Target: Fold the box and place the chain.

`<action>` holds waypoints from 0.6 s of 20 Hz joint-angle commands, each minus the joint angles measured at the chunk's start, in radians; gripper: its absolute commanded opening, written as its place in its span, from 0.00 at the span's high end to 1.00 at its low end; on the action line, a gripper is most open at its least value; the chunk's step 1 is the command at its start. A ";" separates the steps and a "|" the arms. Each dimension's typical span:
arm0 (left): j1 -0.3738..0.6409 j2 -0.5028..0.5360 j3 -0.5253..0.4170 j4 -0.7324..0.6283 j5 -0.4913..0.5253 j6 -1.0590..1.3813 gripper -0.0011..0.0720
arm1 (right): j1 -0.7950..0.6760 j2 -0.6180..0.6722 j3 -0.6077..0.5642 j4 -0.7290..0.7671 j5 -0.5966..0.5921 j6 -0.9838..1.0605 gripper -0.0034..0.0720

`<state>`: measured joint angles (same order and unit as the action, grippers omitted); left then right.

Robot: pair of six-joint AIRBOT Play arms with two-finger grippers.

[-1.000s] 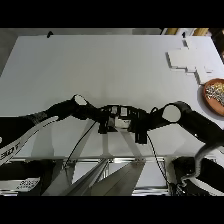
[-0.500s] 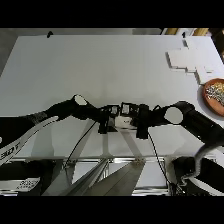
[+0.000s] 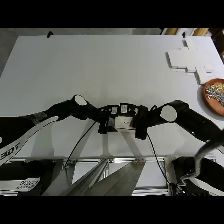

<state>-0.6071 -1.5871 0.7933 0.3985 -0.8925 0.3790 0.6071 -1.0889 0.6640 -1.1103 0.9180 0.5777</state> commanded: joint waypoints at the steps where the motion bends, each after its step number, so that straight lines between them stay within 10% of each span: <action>1: 0.001 0.001 0.001 -0.002 -0.002 -0.003 0.94 | 0.000 -0.014 -0.002 -0.004 -0.010 0.000 0.93; 12: 0.001 0.001 0.001 -0.002 -0.002 -0.003 0.94 | -0.068 0.169 -0.001 -0.198 0.061 0.182 0.93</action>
<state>-0.6071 -1.5871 0.7933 0.3939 -0.8944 0.3717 0.5804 -0.9829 0.6617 -1.2079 0.9218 0.6655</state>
